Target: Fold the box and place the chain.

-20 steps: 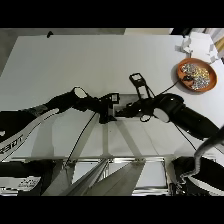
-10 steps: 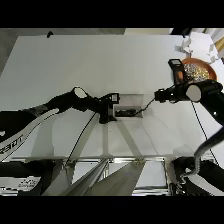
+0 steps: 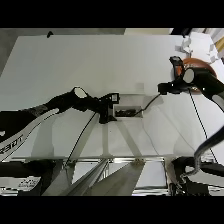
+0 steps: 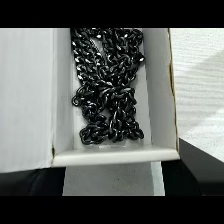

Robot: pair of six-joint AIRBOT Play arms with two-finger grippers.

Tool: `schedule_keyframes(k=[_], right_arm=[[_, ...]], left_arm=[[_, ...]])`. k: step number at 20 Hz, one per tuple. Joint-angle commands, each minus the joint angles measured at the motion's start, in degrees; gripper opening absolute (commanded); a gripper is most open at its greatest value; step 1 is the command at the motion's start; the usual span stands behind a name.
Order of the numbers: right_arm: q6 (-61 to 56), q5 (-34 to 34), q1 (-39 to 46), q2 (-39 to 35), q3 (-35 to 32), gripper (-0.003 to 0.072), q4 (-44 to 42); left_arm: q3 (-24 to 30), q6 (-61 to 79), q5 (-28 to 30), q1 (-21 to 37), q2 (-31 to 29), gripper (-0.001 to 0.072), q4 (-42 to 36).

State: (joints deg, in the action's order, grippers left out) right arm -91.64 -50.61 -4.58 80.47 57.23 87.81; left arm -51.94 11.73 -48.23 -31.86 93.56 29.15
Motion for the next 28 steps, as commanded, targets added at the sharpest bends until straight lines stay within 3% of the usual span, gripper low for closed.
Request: schedule_keyframes(k=[1,9,12,13,14,15,23,28], right_arm=[[-1.36,0.39,0.11,5.05,1.75,0.0421,-0.24],[-1.33,2.73,0.17,7.50,1.75,0.0383,-1.49],[-0.85,1.36,0.11,8.68,1.75,0.0295,-1.46],[-0.83,0.83,0.09,8.70,1.75,0.0209,-1.44],[-0.28,-0.13,0.00,8.50,1.75,0.0060,-1.27],[1.20,-1.25,0.00,8.07,1.75,0.0011,-1.25],[3.89,-7.67,-0.87,-4.33,1.73,0.0010,-0.44],[5.18,-15.23,-8.46,-16.17,1.66,0.0010,-0.90]], left_arm=[[0.02,0.02,0.00,0.04,-0.02,0.0207,0.02],[0.02,0.02,0.00,0.04,-0.02,0.0207,0.02],[0.02,0.02,0.00,0.04,-0.02,0.0207,0.02],[0.02,0.02,0.00,0.04,-0.02,0.0207,0.02],[0.02,0.02,0.00,0.04,-0.02,0.0207,0.02],[0.02,0.02,-0.02,0.04,-0.02,0.0207,0.02],[0.02,0.02,0.00,0.04,-0.02,0.0207,0.02],[0.02,0.02,-0.02,0.02,-0.02,0.0207,0.02]])
